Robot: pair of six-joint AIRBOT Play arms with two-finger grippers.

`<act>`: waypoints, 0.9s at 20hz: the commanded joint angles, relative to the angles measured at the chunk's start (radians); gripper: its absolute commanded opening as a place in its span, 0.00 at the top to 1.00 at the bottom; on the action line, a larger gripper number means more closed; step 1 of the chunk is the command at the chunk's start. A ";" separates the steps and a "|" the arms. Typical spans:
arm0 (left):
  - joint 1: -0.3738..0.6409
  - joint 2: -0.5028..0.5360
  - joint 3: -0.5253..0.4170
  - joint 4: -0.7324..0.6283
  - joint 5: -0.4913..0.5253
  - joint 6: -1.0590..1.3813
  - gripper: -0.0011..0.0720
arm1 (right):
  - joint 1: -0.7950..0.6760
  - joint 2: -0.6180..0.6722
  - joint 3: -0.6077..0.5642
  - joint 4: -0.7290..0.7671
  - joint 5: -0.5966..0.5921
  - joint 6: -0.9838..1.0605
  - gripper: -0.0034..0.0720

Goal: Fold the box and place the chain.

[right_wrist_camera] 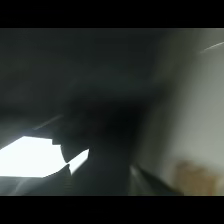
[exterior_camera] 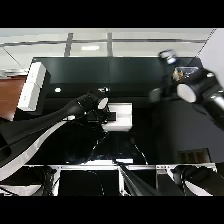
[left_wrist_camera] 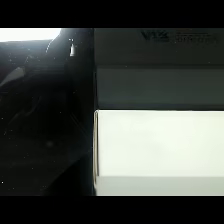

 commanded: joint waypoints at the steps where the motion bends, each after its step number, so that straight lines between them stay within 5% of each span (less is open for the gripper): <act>1: 0.000 -0.001 0.001 0.003 0.004 0.001 0.95 | -0.181 0.027 -0.029 -0.303 -0.168 -0.006 0.01; 5: 0.000 -0.001 0.001 0.002 0.005 0.001 0.95 | -0.544 -0.168 -0.020 0.025 -0.349 0.001 0.02; 9: 0.000 -0.001 0.001 0.001 0.003 0.001 0.95 | -0.749 -0.489 0.271 0.311 -0.257 0.000 0.02; 14: 0.000 -0.001 0.001 -0.002 -0.003 0.001 0.95 | -0.790 -0.853 0.748 0.367 -0.032 -0.008 0.02; 18: 0.000 -0.001 0.001 -0.002 -0.002 0.001 0.95 | -0.790 -0.992 0.931 0.366 -0.033 -0.007 0.02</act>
